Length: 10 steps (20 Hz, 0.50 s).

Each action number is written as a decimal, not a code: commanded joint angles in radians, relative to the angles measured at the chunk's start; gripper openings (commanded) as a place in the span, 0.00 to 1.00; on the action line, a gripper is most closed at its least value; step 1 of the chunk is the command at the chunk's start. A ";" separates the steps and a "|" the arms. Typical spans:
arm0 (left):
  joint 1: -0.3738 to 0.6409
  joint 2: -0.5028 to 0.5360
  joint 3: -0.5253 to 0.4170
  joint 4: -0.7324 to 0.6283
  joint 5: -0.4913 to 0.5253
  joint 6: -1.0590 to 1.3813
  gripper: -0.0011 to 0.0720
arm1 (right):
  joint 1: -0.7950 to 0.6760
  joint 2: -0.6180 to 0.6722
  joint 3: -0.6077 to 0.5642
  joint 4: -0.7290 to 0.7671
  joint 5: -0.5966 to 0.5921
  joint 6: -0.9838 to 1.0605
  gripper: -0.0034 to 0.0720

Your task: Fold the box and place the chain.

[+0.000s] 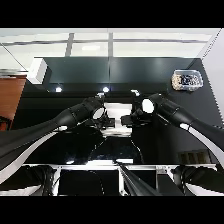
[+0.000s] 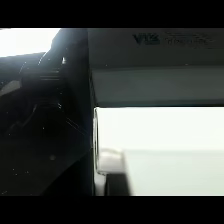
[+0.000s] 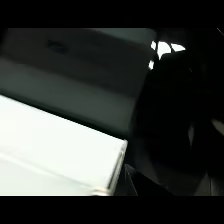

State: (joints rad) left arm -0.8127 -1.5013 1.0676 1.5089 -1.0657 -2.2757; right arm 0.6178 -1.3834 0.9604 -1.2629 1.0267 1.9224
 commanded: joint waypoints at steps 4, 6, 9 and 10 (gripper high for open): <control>0.001 0.000 0.000 0.001 0.012 0.001 0.05 | 0.059 -0.048 0.049 -0.081 0.112 0.216 0.45; 0.001 0.000 0.000 0.001 0.012 0.002 0.05 | 0.082 -0.056 0.049 -0.100 0.105 0.243 0.44; 0.001 0.000 0.000 0.001 0.012 0.001 0.05 | 0.087 -0.059 0.049 -0.127 0.105 0.299 0.44; 0.001 0.000 0.000 0.001 0.012 0.002 0.05 | 0.087 -0.059 0.049 -0.127 0.100 0.307 0.37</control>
